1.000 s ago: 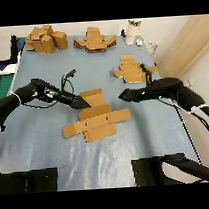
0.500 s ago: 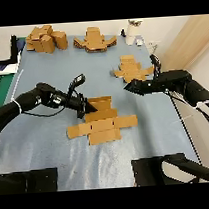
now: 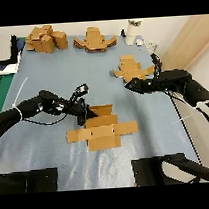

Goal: Fold the box.

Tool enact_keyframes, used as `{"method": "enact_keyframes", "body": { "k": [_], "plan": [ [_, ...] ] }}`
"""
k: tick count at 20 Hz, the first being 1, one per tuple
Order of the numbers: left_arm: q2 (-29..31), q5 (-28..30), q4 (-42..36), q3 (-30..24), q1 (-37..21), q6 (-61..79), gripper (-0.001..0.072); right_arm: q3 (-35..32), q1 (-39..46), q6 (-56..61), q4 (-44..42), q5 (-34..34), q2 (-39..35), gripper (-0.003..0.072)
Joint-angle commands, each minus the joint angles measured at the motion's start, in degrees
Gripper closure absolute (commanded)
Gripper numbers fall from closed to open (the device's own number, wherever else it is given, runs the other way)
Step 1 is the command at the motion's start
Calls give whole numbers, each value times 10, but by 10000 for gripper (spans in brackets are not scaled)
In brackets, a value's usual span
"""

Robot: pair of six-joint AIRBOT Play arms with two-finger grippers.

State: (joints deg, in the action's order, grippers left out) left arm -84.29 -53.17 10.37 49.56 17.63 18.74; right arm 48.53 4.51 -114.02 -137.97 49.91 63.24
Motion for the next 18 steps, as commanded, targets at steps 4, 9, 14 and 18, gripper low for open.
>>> {"method": "enact_keyframes", "body": {
  "k": [4, 9, 14, 18],
  "plan": [
    [73, 130, -1, -5, 6, 63, 697, 0, 0, 0, 0, -16, 0, 351],
    [88, 117, -1, -20, 10, 68, 697, 0, 0, 0, -1, -19, 0, 351],
    [75, 145, -10, -66, 41, 96, 697, -2, 0, 0, -9, -22, 0, 351],
    [70, 148, -44, -84, 45, 125, 697, -5, 0, 0, -10, -30, 0, 351]
  ]
}}
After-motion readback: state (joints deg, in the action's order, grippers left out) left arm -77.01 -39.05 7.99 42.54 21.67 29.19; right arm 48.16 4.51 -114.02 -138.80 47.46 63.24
